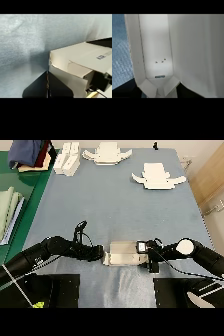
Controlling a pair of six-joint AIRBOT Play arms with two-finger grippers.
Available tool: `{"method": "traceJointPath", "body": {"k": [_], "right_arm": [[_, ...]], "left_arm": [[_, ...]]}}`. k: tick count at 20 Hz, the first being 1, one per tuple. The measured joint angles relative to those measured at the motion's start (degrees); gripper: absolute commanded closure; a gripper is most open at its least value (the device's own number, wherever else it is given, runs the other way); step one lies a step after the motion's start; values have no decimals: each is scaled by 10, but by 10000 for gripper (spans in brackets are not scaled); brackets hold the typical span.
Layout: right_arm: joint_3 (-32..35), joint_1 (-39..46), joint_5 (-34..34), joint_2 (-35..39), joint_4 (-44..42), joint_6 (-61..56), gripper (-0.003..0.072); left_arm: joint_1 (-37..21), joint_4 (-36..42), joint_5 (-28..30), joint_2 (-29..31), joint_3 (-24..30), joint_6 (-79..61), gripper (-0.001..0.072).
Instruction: Fold the box.
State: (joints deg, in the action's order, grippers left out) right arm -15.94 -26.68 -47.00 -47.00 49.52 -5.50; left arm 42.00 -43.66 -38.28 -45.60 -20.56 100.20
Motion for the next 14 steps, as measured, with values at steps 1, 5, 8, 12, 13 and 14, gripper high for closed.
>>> {"method": "traceJointPath", "body": {"k": [1, 5, 8, 12, 13, 14], "right_arm": [[0, 0, 0, 0, 0, 0, 186], [0, 0, 0, 0, 0, 0, 186], [0, 0, 0, 0, 0, 0, 186], [0, 0, 0, 0, 0, 0, 186], [0, 0, 0, 0, 0, 0, 186], [0, 0, 0, 0, 0, 0, 186]], "left_arm": [[0, 0, -3, 0, -4, 0, 179], [0, 0, -8, 0, -12, -2, 188], [1, 6, -7, 0, -15, -3, 187], [2, 28, 16, 0, -15, -18, 189], [2, 34, 26, 0, -15, -22, 188], [2, 38, 31, -1, -15, -24, 187]]}}
